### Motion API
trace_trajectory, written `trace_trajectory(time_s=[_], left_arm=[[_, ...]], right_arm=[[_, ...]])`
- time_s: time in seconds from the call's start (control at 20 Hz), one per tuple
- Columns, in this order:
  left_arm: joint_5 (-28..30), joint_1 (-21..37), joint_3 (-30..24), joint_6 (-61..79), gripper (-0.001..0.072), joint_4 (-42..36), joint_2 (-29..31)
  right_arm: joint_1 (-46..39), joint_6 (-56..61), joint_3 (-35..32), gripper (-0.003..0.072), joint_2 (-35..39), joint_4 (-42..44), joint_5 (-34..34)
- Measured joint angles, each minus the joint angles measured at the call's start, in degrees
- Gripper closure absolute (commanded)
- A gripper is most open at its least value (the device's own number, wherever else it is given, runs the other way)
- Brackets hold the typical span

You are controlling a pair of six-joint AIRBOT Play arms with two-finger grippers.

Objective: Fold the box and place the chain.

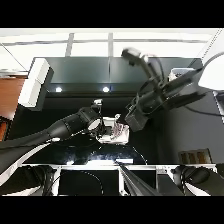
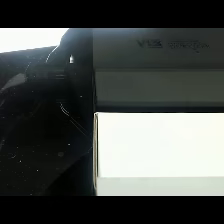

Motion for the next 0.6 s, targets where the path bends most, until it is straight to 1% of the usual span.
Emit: trace_trajectory(time_s=[0.15, 0.25, 0.4, 0.45, 0.55, 0.6], left_arm=[[0.07, 0.0, 0.0, -0.02, 0.068, 0.0, 0.02], [0.07, 0.0, 0.0, -0.02, 0.068, 0.0, 0.02], [0.04, 0.0, 0.0, -0.02, 0.068, -0.02, -0.04], [0.02, 0.0, 0.0, -0.02, 0.068, 0.0, -0.07], [0.02, 0.0, 0.0, -0.02, 0.068, -0.07, -0.09], [0.02, 0.0, 0.0, -0.02, 0.0679, -0.28, -0.09]], right_arm=[[0.11, 0.44, -7.93, 0.0642, 0.0, -2.49, -5.81], [0.15, 0.68, -12.22, 0.0642, -0.2, -2.64, -9.7], [0.35, 0.9, -16.02, 0.064, -0.72, -2.49, -14.12], [0.44, 0.9, -16.76, 0.0552, -0.9, -2.32, -15.54], [0.5, 1.09, -17.62, 0.0239, -1.07, -2.19, -16.92], [0.46, 1.09, -17.9, 0.0195, -1.14, -2.23, -17.14]])
